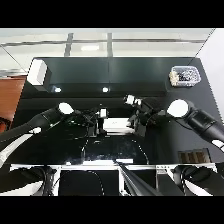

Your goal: Fold the box and place the chain.

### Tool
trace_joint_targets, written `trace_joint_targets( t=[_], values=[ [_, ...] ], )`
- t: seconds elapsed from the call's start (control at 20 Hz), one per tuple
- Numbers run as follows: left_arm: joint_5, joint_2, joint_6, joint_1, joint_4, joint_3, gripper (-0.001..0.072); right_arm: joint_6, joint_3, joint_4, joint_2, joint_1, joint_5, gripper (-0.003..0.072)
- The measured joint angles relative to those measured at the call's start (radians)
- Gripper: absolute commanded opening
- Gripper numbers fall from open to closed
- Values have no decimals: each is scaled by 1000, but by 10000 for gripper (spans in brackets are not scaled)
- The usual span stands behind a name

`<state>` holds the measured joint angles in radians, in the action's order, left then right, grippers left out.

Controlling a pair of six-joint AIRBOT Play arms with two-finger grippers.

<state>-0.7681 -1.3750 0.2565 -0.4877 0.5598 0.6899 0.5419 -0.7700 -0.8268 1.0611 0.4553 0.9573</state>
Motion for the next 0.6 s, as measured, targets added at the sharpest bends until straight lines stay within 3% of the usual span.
trace_joint_targets(
  t=[0.1, 0.15, 0.35, 0.6],
  values=[
    [0, 0, 0, 0, 0, 0, 380, 153, -17, 5, -14, -31, 48, 234],
    [1, 0, 0, 0, 0, 0, 381, 235, -19, 8, -18, -42, 68, 25],
    [1, 0, 0, 0, 0, 0, 380, 495, 18, 144, -22, -57, 16, 13],
    [1, 0, 0, 0, 0, 0, 380, 603, 56, 339, 47, -60, -44, 15]
  ],
)
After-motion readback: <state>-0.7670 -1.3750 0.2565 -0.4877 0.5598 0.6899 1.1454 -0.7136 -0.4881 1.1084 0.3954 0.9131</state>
